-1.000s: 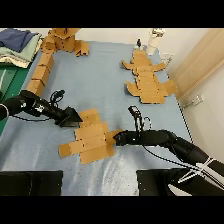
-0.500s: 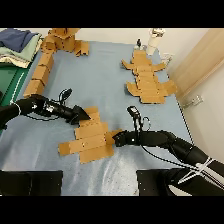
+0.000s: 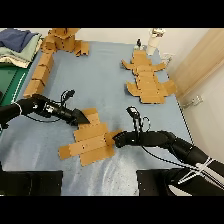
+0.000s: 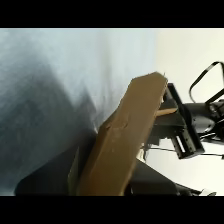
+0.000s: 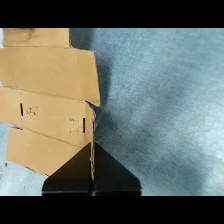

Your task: Fold the box.

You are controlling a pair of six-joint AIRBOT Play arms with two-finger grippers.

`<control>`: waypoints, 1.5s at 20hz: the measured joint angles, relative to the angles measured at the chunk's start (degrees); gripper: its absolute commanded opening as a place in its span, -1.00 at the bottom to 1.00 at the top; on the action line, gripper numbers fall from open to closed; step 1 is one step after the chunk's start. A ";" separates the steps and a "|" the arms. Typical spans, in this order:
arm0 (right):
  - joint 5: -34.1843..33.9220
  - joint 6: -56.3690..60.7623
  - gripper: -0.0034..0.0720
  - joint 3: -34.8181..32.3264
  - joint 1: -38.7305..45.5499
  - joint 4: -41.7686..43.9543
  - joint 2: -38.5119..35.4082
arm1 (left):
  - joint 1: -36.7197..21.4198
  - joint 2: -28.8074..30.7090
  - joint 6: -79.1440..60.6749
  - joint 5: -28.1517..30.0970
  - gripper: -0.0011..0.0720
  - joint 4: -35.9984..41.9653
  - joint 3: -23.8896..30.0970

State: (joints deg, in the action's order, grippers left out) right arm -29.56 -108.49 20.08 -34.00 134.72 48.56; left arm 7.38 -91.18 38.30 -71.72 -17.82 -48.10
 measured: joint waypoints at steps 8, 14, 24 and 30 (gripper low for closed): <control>-0.02 -0.02 -0.90 -0.02 -0.02 -0.15 0.02 | 0.02 0.00 -1.27 -0.79 -0.67 -1.66 0.00; 0.00 -0.02 0.21 -0.02 0.00 -0.17 0.00 | 0.00 0.00 -3.13 -0.85 -0.94 -1.99 0.00; -3.10 5.44 0.14 7.96 10.43 -10.47 -2.32 | 3.21 2.32 -9.09 -0.68 -0.94 -1.88 0.00; -14.03 7.85 -0.90 14.12 14.08 -12.39 -3.13 | 10.34 7.58 -11.76 5.73 -0.94 -5.22 0.00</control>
